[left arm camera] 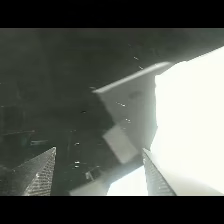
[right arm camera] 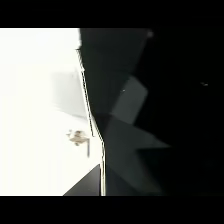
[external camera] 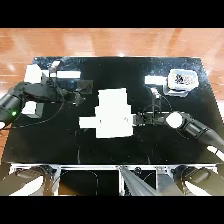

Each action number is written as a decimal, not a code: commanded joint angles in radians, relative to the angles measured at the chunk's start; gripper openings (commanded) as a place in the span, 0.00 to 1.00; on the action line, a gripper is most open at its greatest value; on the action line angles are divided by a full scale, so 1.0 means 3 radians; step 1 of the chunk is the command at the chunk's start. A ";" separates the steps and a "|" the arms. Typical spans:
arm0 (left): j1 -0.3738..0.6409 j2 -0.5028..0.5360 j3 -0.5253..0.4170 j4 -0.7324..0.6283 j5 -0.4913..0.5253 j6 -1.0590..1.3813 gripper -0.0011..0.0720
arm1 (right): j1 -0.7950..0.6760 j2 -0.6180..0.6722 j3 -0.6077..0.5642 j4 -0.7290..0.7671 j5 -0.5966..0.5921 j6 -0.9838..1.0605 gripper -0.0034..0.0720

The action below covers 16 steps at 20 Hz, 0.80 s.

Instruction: Fold the box and place the chain.

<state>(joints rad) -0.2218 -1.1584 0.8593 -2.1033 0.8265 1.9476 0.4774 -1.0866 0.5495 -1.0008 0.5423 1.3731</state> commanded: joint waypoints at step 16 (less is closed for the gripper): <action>-0.0019 -0.2195 0.1438 -0.1208 0.2131 0.1801 0.84 | 0.0050 0.0005 -0.0069 -0.0169 0.0174 0.0011 0.09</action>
<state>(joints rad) -0.2279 -1.7386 1.2373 -2.4145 1.3453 2.4306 0.4915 -1.0855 0.5297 -1.0508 0.5961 1.3766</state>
